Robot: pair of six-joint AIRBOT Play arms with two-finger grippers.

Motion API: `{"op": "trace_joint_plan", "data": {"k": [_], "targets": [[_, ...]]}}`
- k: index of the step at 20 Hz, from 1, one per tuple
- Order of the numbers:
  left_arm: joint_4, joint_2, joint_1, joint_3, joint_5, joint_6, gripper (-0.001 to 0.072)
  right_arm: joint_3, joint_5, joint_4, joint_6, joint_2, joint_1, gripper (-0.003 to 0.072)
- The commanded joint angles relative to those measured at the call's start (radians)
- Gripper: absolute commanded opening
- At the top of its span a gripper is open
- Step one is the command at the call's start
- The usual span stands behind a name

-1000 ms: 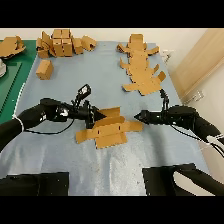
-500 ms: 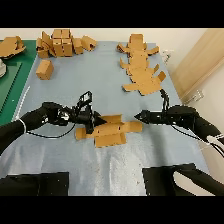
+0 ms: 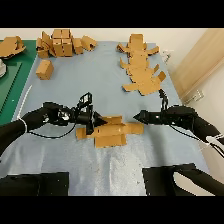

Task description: Fold the box.

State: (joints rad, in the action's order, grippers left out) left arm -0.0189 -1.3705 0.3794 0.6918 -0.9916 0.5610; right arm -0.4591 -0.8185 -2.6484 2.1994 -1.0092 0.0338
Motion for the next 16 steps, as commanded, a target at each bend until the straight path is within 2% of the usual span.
{"op": "trace_joint_plan", "data": {"k": [1, 7, 12, 14, 16], "targets": [[-0.007, -0.03, -0.001, 0.001, 0.013, 0.017, 0.0012, 0.0, 0.034, -0.002, -0.001, 0.0, -0.026, 0.0004], [-0.004, -0.039, -0.001, 0.008, 0.008, 0.025, 0.0012, 0.0, 0.051, -0.003, -0.001, 0.0, -0.029, 0.0004], [-0.072, -0.036, -0.04, 0.014, -0.094, -0.078, 0.0012, 0.0, 0.051, 0.0, -0.001, -0.001, -0.03, 0.0004], [-0.076, -0.019, -0.063, 0.014, -0.208, -0.087, 0.0012, 0.0, 0.051, 0.001, -0.001, -0.001, -0.03, 0.0004], [-0.071, 0.027, -0.055, 0.014, -0.242, -0.104, 0.0012, 0.0, 0.051, 0.001, -0.001, -0.001, -0.03, 0.0004]]}}
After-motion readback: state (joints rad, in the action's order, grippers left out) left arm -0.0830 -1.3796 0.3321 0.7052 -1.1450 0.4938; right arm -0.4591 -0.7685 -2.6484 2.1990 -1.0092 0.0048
